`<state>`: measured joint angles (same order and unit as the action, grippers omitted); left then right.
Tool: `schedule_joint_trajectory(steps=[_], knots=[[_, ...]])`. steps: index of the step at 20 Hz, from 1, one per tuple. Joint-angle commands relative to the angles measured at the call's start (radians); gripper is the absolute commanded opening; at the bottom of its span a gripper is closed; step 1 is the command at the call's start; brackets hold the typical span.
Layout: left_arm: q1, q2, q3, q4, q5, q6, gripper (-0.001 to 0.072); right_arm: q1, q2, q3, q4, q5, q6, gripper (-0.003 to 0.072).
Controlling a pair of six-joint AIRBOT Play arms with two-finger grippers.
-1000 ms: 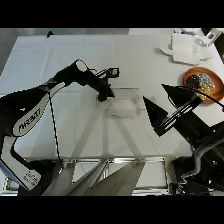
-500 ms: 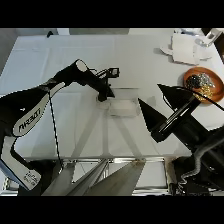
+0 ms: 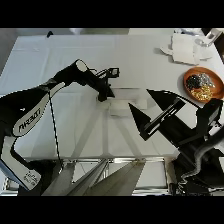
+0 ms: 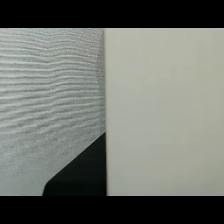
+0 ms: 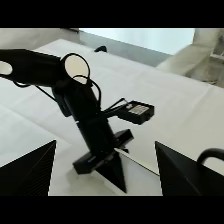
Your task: Fold the box and place the chain.
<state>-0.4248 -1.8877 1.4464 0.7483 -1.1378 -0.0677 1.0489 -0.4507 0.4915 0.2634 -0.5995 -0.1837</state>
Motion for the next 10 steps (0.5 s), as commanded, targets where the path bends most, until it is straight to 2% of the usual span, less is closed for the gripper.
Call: schedule_joint_trajectory(steps=[1,6,10], knots=[[0.000,0.001,0.000,0.000,0.000,0.000,0.0010,0.001,-0.033,-0.001,-0.137,0.053,0.217,0.0655],[0.000,0.001,0.000,0.000,0.000,0.000,0.0010,0.000,-0.034,-0.001,-0.346,0.069,0.366,0.0655],[0.000,0.000,0.000,0.000,0.000,0.000,0.0010,0.000,-0.034,-0.002,-0.531,0.179,0.505,0.0655]])
